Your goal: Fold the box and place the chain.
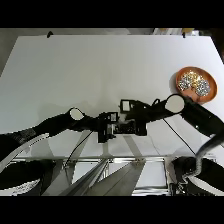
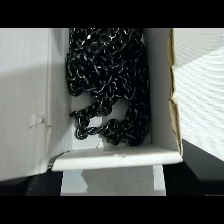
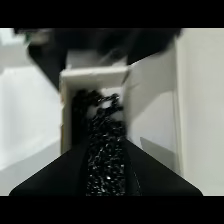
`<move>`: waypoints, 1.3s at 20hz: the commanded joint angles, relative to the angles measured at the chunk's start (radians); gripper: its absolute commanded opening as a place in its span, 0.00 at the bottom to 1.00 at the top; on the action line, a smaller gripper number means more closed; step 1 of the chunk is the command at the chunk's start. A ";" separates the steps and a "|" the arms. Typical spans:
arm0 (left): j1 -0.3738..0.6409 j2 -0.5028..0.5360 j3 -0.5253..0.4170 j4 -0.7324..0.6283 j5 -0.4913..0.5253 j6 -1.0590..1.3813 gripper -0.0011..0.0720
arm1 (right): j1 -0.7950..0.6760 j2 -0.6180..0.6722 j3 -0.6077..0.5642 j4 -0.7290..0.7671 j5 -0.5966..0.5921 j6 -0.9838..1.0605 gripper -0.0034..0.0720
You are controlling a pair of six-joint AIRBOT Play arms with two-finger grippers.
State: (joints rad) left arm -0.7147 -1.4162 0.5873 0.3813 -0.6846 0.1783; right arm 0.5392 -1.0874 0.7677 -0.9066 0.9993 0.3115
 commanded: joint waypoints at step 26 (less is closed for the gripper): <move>0.001 0.000 0.000 0.000 0.000 0.001 0.29 | 0.056 -0.149 0.208 -0.148 0.239 0.226 0.29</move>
State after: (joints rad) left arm -0.7147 -1.4162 0.5873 0.3820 -0.6849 0.1795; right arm 0.5861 -1.2545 0.9810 -1.0657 1.2526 0.5491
